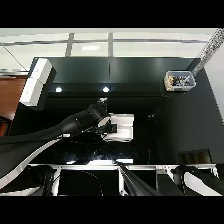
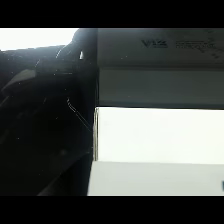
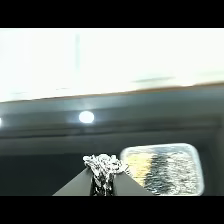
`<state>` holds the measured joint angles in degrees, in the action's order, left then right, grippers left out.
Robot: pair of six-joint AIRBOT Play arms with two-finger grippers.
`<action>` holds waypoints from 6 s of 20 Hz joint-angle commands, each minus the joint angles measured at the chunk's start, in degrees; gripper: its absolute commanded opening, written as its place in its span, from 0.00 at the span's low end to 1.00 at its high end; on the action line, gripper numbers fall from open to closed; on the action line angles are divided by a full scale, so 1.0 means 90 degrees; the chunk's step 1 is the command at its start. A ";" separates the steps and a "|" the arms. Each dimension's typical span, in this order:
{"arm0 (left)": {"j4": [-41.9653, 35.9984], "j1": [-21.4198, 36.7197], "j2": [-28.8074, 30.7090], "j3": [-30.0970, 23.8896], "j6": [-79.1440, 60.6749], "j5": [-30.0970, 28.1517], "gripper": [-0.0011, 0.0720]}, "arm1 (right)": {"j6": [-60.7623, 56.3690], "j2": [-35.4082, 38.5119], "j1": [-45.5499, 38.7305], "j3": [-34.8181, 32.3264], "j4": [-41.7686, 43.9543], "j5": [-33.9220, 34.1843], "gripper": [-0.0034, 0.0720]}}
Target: Fold the box and place the chain.
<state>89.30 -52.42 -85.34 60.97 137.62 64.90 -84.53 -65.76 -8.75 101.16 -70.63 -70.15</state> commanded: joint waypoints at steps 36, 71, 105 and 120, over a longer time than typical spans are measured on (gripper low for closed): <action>0.0002 0.0005 0.0000 0.0000 -0.0002 -0.0012 0.05 | 0.1035 0.1520 0.3937 -0.4959 0.2295 0.0357 0.06; 0.0002 0.0002 0.0000 0.0000 -0.0005 -0.0015 0.05 | -0.2161 -0.1583 0.1105 -0.5447 -0.0964 0.4461 0.95; -0.0002 0.0002 0.0000 0.0000 -0.0002 0.0036 0.05 | 0.0636 0.3424 0.1112 -0.4206 0.2890 -0.0352 0.06; -0.0002 0.0002 0.0000 0.0000 -0.0002 0.0036 0.05 | 0.0546 0.2691 0.3628 -0.6550 0.3378 0.1831 0.06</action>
<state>89.27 -52.42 -85.34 60.99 137.60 65.25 -79.48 -38.63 19.66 43.88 -41.28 -58.67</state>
